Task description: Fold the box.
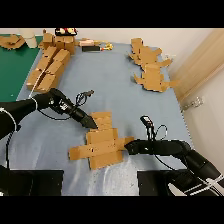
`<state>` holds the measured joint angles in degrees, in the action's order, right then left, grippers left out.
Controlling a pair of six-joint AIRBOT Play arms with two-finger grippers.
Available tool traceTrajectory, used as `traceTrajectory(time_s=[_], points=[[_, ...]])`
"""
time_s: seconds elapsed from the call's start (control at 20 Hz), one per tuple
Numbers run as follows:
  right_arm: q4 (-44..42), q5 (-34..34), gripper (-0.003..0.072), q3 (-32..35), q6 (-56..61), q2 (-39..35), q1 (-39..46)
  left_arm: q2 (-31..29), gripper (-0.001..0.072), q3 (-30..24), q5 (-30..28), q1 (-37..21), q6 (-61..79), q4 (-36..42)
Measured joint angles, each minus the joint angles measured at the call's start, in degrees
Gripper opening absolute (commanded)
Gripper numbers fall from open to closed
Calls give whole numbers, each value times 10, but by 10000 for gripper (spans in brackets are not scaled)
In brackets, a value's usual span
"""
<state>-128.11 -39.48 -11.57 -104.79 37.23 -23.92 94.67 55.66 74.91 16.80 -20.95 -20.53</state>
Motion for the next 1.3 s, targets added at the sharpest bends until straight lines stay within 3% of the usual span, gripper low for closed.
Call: traceTrajectory(time_s=[0.25,0.6,0.8,0.95,1.15,1.3], points=[[86,-9,170,-43,84,-5,4,-16,10,15,-23,13,15,27],[338,-113,159,-217,279,-31,42,-58,10,14,-88,89,70,-7],[377,-154,157,-257,316,-49,51,-71,10,12,-127,134,115,-17],[380,-172,54,-260,326,-53,52,-83,10,9,-166,159,142,-22],[379,-181,52,-256,333,-55,53,-97,10,8,-206,169,170,-27],[379,-182,50,-255,334,-55,53,-108,9,0,-206,168,175,-37]])
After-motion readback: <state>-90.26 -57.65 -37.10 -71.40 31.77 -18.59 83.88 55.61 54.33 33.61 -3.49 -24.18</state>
